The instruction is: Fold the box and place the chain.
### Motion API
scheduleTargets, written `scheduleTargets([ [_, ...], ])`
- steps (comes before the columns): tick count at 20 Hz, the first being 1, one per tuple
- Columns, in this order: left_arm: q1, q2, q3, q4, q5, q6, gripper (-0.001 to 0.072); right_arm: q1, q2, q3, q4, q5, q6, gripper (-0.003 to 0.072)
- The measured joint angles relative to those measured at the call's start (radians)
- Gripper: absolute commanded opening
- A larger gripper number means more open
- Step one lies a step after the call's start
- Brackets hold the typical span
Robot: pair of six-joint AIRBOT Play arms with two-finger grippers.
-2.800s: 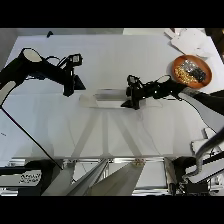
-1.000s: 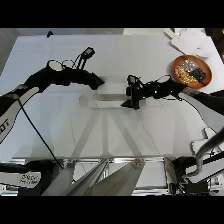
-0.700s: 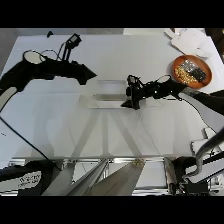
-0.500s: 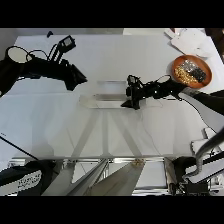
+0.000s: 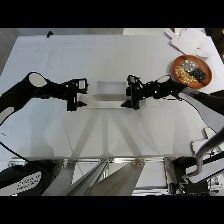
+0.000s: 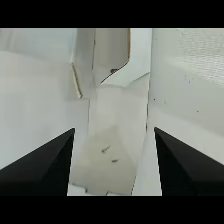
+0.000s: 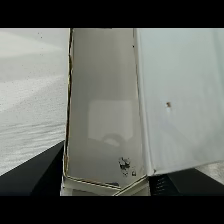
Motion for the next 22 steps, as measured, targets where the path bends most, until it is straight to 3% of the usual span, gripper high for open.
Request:
scheduleTargets([
  [6, -0.021, -0.061, -0.023, -0.127, 0.069, 0.154, 0.0554, 0.0, 0.0, 0.0, 0.0, 0.0, 0.0, 0.0446],
  [8, -0.022, -0.084, -0.025, -0.164, 0.088, 0.188, 0.0437, 0.0, 0.0, 0.0, 0.0, 0.0, 0.0, 0.0446],
  [15, -0.024, -0.128, -0.026, -0.218, 0.114, 0.251, 0.0436, 0.0, 0.0, 0.0, 0.0, 0.0, 0.0, 0.0446],
  [17, -0.024, -0.132, -0.026, -0.225, 0.114, 0.27, 0.0383, 0.0, 0.0, 0.0, 0.0, 0.0, 0.0, 0.0446],
  [22, -0.024, -0.134, -0.026, -0.272, 0.104, 0.315, 0.0351, 0.0, 0.0, 0.0, 0.0, 0.0, 0.0, 0.0446],
])
